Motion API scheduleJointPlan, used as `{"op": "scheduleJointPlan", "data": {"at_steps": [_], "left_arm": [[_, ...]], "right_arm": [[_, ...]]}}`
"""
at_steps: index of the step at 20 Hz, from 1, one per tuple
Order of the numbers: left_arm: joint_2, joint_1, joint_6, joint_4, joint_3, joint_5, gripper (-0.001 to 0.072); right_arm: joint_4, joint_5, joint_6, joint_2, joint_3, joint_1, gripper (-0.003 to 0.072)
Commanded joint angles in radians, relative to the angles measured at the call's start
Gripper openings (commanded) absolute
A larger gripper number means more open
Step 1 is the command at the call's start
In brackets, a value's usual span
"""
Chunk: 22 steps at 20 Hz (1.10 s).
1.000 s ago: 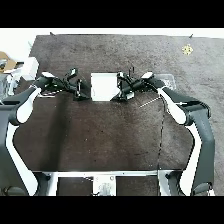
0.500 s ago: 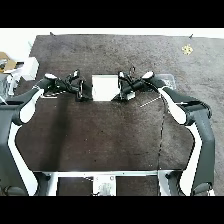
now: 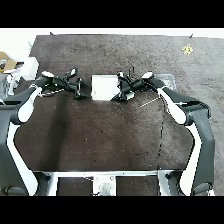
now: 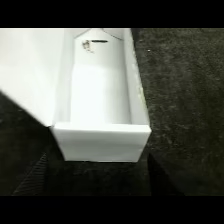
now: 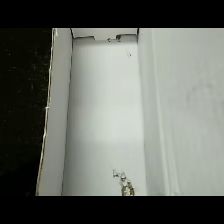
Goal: Fold the box and place the chain.
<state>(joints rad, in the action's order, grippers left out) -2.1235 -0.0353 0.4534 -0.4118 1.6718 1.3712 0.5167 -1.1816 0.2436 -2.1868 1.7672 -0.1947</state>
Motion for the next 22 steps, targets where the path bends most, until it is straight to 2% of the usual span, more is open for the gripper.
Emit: {"op": "scheduleJointPlan", "data": {"at_steps": [1,7,16,22], "left_arm": [[0.000,0.011,0.000,-0.004,0.015,0.010,0.0714],[-0.004,-0.009,0.000,-0.002,0.015,0.038,0.0713],[-0.030,-0.045,-0.010,-0.006,0.015,-0.006,0.0713],[-0.064,-0.061,-0.007,0.044,0.015,-0.029,0.0712]], "right_arm": [[0.003,-0.005,0.000,0.001,0.000,0.001,0.0439],[0.003,-0.005,0.000,0.001,0.000,0.001,0.0439],[0.003,-0.005,0.000,0.001,0.000,0.001,0.0439],[0.003,-0.005,0.000,0.001,0.000,0.001,0.0439]]}}
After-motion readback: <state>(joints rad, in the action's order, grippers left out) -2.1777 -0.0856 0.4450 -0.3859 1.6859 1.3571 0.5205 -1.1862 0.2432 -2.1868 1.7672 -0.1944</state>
